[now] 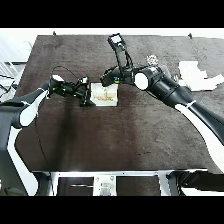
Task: Fold the box and place the chain.
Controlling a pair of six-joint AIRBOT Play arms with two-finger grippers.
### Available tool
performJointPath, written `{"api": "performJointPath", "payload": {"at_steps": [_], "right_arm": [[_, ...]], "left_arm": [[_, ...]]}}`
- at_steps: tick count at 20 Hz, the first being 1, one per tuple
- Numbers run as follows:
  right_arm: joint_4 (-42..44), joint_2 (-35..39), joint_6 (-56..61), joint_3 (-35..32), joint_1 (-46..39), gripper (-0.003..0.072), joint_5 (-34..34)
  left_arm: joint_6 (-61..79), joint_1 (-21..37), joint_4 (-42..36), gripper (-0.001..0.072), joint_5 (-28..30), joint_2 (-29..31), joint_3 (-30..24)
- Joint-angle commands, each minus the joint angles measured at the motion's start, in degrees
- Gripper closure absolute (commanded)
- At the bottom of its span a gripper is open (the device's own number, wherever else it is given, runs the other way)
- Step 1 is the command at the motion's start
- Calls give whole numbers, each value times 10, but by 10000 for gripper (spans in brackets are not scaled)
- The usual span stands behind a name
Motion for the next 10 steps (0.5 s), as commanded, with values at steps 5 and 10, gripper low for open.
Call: {"api": "performJointPath", "payload": {"at_steps": [5,10], "right_arm": [[-1,-26,-2,-50,-17,335,-12],[-11,-21,-2,-47,-33,244,-12]], "left_arm": [[0,0,0,234,0,0,0],[0,0,0,234,0,0,0]]}}
